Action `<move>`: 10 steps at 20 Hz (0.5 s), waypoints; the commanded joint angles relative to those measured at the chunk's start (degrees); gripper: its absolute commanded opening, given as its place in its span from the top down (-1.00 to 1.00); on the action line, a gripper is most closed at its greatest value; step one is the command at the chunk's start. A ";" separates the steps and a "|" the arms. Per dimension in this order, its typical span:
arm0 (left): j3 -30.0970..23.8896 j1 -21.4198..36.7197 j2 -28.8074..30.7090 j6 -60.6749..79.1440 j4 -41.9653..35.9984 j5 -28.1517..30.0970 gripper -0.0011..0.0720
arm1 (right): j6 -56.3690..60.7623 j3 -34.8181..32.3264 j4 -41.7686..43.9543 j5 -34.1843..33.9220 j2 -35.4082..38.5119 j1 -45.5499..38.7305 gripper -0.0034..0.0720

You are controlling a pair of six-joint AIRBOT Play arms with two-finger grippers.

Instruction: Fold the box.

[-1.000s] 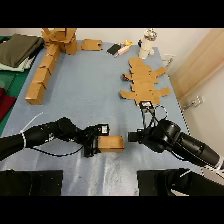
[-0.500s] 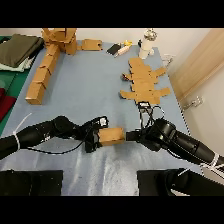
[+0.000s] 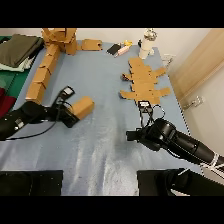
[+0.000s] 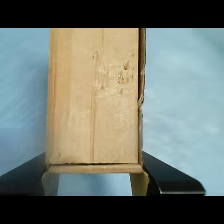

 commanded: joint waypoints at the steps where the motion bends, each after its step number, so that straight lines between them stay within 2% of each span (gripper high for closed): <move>1: 0.04 15.34 2.51 -8.52 7.67 -6.16 -0.13 | 0.00 0.02 -1.51 0.02 -0.02 -0.02 0.90; 4: 0.04 24.74 6.14 -10.45 13.03 -15.28 -0.13 | 0.00 0.02 -3.85 0.17 -0.02 -0.02 0.90; 8: 0.04 32.96 10.58 -17.07 24.72 -22.56 -0.13 | 0.00 0.02 -5.18 1.73 -0.02 -0.02 0.90; 10: 0.04 35.63 10.82 -18.43 27.32 -24.50 -0.13 | 0.00 0.02 -5.92 3.61 -0.02 -0.02 0.90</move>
